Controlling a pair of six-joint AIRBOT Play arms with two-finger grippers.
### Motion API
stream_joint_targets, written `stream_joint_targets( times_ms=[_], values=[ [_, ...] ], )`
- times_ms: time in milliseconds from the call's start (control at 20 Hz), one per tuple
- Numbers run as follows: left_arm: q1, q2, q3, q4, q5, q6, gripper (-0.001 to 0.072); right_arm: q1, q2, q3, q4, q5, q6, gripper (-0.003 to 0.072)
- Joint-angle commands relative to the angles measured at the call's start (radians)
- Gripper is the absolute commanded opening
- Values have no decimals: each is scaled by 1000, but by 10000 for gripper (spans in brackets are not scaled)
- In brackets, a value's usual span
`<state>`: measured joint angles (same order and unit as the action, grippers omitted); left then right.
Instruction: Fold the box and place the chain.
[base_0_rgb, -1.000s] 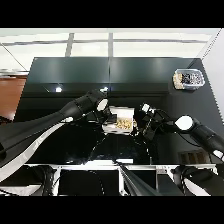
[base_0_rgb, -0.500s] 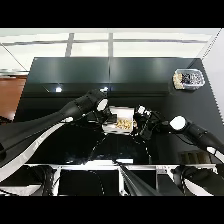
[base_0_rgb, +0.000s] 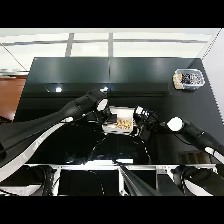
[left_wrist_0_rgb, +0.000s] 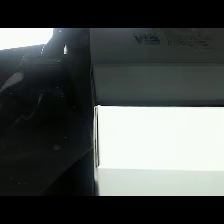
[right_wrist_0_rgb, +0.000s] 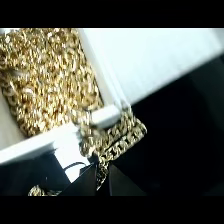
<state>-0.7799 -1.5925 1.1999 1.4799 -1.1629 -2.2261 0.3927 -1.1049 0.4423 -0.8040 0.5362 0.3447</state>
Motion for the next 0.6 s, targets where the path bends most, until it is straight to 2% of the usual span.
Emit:
stream_joint_targets(
  times_ms=[0, 200, 400, 550],
  values=[
    [1, 0, 0, 0, -1, 0, 27, -27, 74, 21, -74, 61, 179, 16],
    [1, 0, 0, 0, -1, 0, 27, -126, 228, 136, -98, 286, 399, 16],
    [1, 0, 0, 0, -1, 0, 27, -153, 340, 343, -57, 525, 547, 16],
    [1, 0, 0, 0, 0, 0, 27, -154, 346, 454, 114, 548, 576, 16]
  ],
)
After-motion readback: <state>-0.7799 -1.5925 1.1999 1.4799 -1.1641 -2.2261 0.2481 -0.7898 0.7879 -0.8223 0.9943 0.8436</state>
